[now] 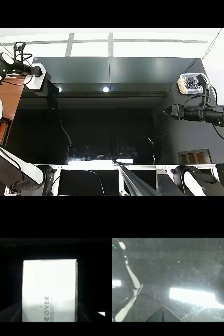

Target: Fold the box and place the chain.

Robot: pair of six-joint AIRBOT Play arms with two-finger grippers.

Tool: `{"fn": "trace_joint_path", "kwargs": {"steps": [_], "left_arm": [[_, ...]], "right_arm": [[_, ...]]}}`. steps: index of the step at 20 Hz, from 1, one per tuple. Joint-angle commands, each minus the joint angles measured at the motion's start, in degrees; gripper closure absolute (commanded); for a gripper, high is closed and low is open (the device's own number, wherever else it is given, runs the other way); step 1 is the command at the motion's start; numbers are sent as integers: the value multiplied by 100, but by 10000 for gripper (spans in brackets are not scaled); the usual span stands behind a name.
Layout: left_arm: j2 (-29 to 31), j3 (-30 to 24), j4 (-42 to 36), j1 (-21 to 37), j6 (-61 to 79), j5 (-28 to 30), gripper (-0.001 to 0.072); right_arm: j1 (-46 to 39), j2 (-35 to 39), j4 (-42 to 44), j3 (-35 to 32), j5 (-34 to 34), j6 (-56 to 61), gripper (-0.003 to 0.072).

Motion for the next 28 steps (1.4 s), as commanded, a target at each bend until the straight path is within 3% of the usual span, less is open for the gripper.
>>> {"fn": "trace_joint_path", "kwargs": {"steps": [1,5,6,7,8,9,11,13,16,18,19,20,22,28], "left_arm": [[-140,461,83,-9,-232,-411,-10],[31,2262,-74,-15,-542,-2142,-7],[240,2402,-210,-26,-730,-2402,2],[601,2269,-286,-33,-951,-2511,135],[1032,1943,-345,-46,-1298,-2573,500],[1596,1349,-553,-44,-1460,-2507,679],[2809,-107,-918,-125,-1458,-2094,687],[4236,-1985,-1049,-382,-1429,-1180,686],[6345,-4994,-1047,-1082,-629,260,686],[7364,-6459,-1045,-1502,-433,870,685],[7735,-6937,-1045,-1635,-439,1029,685],[8043,-7298,-1045,-1735,-439,1095,685],[8432,-7626,-1001,-1781,-439,1016,684],[8655,-7685,-1027,-1781,-444,826,684]], "right_arm": [[61,0,31,0,-63,2,672],[61,0,68,44,168,0,671],[61,2,50,79,256,-2,672],[61,2,-44,136,372,-4,672],[59,2,-208,203,516,-4,672],[61,2,-535,299,697,2,672],[61,83,-1215,389,831,90,672],[61,354,-1587,369,452,79,672],[61,957,-1537,22,-1095,-721,672],[61,1045,-1609,-299,-2186,-876,672],[59,1021,-1644,-446,-2627,-874,672],[61,1014,-1674,-570,-2981,-874,672],[61,1001,-1742,-599,-3021,-868,671],[61,1001,-1742,-597,-3027,-868,671]]}}
